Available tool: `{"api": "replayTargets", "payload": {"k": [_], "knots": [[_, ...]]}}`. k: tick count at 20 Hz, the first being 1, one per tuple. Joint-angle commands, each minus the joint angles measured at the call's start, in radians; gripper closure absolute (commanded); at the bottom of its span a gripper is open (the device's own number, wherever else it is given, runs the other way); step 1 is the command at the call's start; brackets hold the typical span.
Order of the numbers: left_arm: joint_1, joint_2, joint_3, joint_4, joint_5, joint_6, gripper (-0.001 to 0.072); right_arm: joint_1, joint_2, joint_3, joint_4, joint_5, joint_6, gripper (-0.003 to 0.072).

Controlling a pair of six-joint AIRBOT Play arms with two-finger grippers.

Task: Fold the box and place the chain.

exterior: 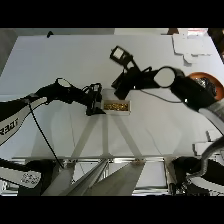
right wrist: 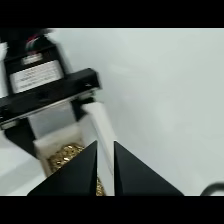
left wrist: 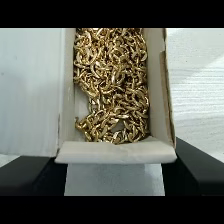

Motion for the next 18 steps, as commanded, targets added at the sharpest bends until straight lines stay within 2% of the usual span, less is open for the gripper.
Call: {"api": "replayTargets", "payload": {"k": [1, 3, 5, 10, 18], "knots": [[0.0, 0.0, 0.0, 0.0, 0.0, 0.0, 0.0502, -0.101, -0.103, 0.193, -0.14, 0.171, 0.217, 0.0595], [0.0, 0.0, 0.0, 0.0, 0.0, 0.0, 0.0502, -0.143, -0.175, 0.248, -0.138, 0.219, 0.235, 0.0569], [0.0, 0.0, 0.0, 0.0, 0.0, 0.0, 0.0502, -0.166, -0.234, 0.256, -0.108, 0.294, 0.238, 0.0482], [0.0, 0.0, 0.0, 0.0, 0.0, 0.0, 0.0502, -0.158, -0.342, 0.256, 0.039, 0.515, 0.097, 0.0463], [0.0, 0.0, 0.0, 0.0, 0.0, 0.0, 0.0502, -0.045, -0.317, 0.256, 0.044, 0.565, 0.076, 0.0464]]}}
